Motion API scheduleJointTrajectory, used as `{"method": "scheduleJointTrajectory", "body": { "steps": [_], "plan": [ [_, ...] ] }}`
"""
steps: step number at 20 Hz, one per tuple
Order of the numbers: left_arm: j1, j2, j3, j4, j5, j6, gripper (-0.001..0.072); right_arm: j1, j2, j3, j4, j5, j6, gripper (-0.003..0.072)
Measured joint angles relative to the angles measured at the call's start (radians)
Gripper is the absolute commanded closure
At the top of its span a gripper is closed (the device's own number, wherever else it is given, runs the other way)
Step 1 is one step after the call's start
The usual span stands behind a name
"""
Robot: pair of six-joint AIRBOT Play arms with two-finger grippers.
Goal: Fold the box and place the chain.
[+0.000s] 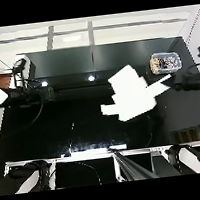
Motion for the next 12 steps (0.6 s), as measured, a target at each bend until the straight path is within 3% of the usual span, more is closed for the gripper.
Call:
{"method": "scheduleJointTrajectory", "body": {
  "steps": [5, 12],
  "plan": [
    [-0.078, 0.000, -0.142, -0.169, 0.150, 0.085, 0.0028, 0.356, 0.283, -0.254, 0.017, -0.320, 0.255, 0.0646],
    [-0.100, -0.013, -0.282, -0.390, 0.243, 0.233, 0.0027, 0.816, 0.367, -0.402, -0.171, -0.664, 0.522, 0.0645]
  ]
}}
